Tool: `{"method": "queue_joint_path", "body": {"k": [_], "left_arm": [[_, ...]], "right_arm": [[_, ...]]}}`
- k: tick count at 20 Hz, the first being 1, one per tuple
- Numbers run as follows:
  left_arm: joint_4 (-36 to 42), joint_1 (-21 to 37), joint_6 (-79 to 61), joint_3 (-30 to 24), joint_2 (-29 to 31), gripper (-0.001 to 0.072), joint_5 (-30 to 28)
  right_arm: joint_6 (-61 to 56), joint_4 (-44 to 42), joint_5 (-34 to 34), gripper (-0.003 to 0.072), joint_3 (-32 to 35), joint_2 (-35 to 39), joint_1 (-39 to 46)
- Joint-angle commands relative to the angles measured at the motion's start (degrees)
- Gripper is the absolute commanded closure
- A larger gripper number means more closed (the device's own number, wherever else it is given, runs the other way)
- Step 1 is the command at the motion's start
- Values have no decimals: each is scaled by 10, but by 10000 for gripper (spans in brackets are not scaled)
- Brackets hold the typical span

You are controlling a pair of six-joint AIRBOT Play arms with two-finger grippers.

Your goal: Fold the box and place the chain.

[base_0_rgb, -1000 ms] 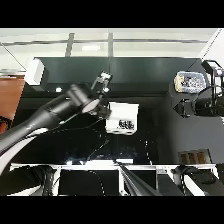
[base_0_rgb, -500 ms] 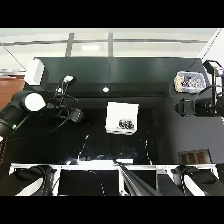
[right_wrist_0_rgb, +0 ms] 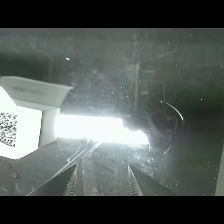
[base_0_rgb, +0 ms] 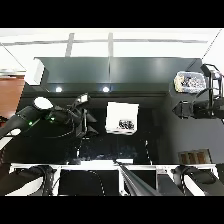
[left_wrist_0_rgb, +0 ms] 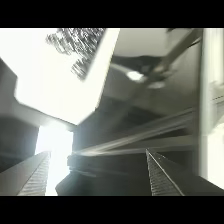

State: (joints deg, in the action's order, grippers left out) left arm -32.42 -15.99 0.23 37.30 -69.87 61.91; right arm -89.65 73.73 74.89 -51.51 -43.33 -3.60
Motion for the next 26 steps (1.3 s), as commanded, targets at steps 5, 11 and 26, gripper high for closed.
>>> {"method": "queue_joint_path", "body": {"k": [5,11,26], "left_arm": [[16,-24,-183,56,-97,-9,-72],[3,-48,-176,65,-127,-8,-42],[28,-73,-156,76,-140,-3,-92]], "right_arm": [[-6,-2,-10,306,8,0,0],[-10,-2,-23,306,8,0,0],[-10,-9,-31,306,8,0,0]]}}
